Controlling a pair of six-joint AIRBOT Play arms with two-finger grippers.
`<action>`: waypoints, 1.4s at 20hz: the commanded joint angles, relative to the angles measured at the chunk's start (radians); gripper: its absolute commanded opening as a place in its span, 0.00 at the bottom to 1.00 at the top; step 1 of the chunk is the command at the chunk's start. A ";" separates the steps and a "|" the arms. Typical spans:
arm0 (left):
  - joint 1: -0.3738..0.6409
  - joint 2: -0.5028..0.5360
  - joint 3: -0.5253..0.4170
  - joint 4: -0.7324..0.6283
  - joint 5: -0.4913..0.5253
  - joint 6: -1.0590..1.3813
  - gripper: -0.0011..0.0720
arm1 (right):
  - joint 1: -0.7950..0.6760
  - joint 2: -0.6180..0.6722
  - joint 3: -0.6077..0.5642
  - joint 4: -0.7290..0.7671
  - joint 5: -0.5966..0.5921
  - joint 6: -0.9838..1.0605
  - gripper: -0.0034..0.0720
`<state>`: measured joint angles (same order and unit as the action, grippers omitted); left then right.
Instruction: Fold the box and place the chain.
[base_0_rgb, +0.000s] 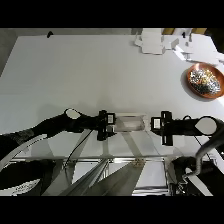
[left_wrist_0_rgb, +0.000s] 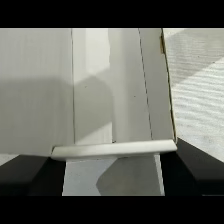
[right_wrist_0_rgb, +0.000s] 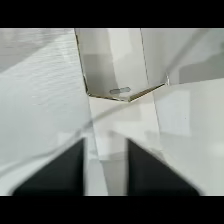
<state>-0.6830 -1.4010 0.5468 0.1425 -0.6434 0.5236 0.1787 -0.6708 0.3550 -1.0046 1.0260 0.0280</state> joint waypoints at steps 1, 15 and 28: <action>0.000 0.000 0.000 0.000 0.000 0.000 0.20 | 0.001 0.126 0.000 0.086 0.118 0.050 0.07; 0.000 0.000 0.000 0.000 0.000 0.000 0.20 | 0.001 -0.348 0.000 0.685 -0.391 0.005 0.07; 0.000 0.000 0.000 0.000 0.000 0.000 0.20 | 0.000 -0.049 0.000 0.251 -0.255 0.275 0.07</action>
<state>-0.6830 -1.4010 0.5468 0.1421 -0.6437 0.5236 0.1787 -0.8406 0.3550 -0.5034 0.7200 0.2001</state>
